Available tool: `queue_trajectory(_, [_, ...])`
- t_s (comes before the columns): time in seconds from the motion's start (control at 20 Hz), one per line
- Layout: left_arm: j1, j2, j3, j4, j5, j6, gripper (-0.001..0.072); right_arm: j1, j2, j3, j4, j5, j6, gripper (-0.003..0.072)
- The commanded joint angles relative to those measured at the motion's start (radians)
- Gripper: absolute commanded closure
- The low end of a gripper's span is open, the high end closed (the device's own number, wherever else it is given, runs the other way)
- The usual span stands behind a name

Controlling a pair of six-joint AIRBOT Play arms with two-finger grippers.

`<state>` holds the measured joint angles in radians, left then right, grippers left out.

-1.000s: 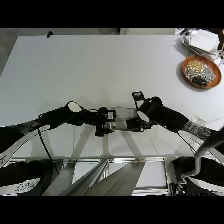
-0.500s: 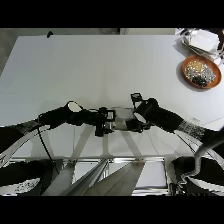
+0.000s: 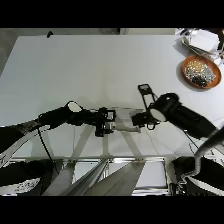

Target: Fold the box and place the chain.

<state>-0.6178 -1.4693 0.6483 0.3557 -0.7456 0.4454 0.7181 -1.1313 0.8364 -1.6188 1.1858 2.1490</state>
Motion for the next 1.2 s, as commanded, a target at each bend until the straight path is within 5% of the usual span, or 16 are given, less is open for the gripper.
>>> queue_trajectory(0.0, [0.000,0.000,0.000,-0.001,0.002,0.000,0.0500,-0.124,0.142,0.027,-0.018,0.040,-0.098,0.0330])
queue_trajectory(0.3, [0.000,0.000,0.000,-0.001,0.001,0.000,0.0500,-0.626,0.155,0.134,-0.075,-0.109,-0.426,0.0339])
queue_trajectory(0.6, [0.000,0.000,0.000,-0.001,0.000,0.000,0.0500,-1.096,-0.204,0.302,-0.060,-0.304,-0.587,0.0353])
queue_trajectory(0.85, [0.000,0.000,0.000,-0.001,0.001,0.000,0.0500,-1.161,-0.507,0.536,-0.059,-0.305,-0.621,0.0354])
queue_trajectory(1.15, [0.000,0.000,0.000,-0.001,0.001,0.000,0.0500,-1.155,-0.664,0.660,-0.042,-0.309,-0.621,0.0354])
